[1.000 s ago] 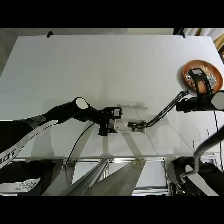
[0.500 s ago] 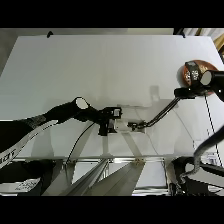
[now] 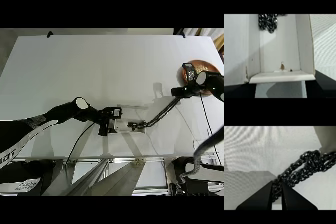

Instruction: Fold the box and place the chain.

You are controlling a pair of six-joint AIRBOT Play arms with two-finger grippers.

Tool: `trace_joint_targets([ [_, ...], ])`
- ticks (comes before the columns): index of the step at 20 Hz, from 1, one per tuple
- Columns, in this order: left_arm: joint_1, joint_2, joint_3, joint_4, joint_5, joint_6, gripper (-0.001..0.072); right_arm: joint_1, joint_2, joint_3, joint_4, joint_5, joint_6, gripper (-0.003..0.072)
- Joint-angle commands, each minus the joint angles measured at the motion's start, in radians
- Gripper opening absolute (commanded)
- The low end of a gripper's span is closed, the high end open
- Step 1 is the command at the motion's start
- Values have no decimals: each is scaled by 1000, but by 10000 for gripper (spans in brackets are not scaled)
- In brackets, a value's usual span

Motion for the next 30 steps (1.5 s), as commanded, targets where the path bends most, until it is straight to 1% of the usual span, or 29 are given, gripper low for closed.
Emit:
trace_joint_targets([
  [1,0,1,1,0,0,0,397,-1,-14,1,6,18,0,162],
  [2,0,1,1,0,0,0,397,-1,-14,1,6,24,0,206],
  [11,0,1,1,0,0,0,397,-1,-26,1,21,-4,0,195],
  [12,0,1,1,0,0,0,397,-1,-26,1,21,-6,0,152],
  [15,0,1,1,0,0,0,397,-1,-26,1,22,-7,0,150],
  [16,0,1,1,0,0,0,397,-1,-26,1,22,-3,0,94],
  [17,0,1,1,0,0,0,397,-1,-26,1,22,3,0,15],
  [21,0,1,1,0,0,0,397,-1,-16,1,22,5,-7,16],
  [23,0,1,1,0,0,0,397,5,34,1,21,-4,-54,16],
  [25,0,1,1,0,0,0,397,11,131,1,24,-14,-85,16],
  [29,0,1,1,0,0,0,397,44,350,1,44,74,-109,16],
  [30,0,1,1,0,1,0,397,54,397,1,69,97,-111,16],
])
